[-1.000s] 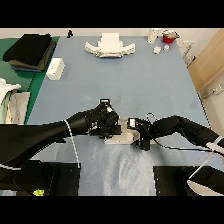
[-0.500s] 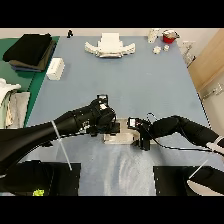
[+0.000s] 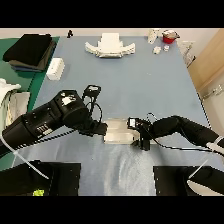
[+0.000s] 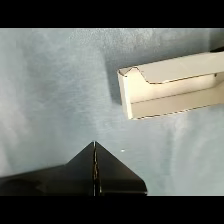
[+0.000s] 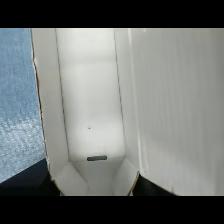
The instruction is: Fold the box.
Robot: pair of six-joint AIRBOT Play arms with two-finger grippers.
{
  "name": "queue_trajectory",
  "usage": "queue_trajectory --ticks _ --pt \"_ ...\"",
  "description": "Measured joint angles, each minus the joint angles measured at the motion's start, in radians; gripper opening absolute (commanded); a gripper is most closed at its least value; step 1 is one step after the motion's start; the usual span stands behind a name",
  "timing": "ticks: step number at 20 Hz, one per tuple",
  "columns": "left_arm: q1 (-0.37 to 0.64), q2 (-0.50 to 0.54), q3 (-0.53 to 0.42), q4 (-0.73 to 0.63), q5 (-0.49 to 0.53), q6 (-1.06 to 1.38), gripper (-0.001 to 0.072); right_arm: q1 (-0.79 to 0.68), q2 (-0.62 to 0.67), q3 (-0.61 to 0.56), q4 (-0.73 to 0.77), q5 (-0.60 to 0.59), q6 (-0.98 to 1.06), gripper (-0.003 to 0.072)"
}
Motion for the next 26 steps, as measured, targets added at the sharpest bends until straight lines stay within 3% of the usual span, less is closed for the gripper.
queue_trajectory --ticks 7,11,12,13,14,17,18,20,26 --pt "0.122 0.014 -0.039 -0.042 0.079 0.512 0.001 0.0 0.0 0.0 0.0 0.0 0.0 0.0504" --pt "0.285 0.06 -0.152 -0.26 0.107 1.012 0.0015 0.0 0.0 0.0 0.0 0.0 0.0 0.0505" --pt "0.332 0.068 -0.185 -0.32 0.111 1.146 0.0149 0.0 0.0 0.0 0.0 0.0 0.0 0.0504" --pt "0.372 0.074 -0.215 -0.372 0.125 1.254 0.0483 0.0 0.0 0.0 0.0 0.0 0.0 0.0504" --pt "0.406 0.078 -0.246 -0.428 0.153 1.352 0.0614 0.0 0.0 0.0 0.0 0.0 0.0 0.0504" --pt "0.483 0.073 -0.33 -0.553 0.29 1.559 0.0621 0.0 0.0 0.0 0.0 0.0 0.0 0.0504" --pt "0.498 0.065 -0.354 -0.584 0.333 1.631 0.068 0.0 0.0 0.0 -0.001 0.0 0.0 0.0504" --pt "0.52 0.036 -0.399 -0.647 0.404 1.795 0.068 0.0 0.0 0.0 -0.001 0.0 0.0 0.0504" --pt "0.539 -0.093 -0.454 -0.849 0.498 2.23 0.068 0.0 0.0 0.0 -0.003 0.0 0.0 0.0504"
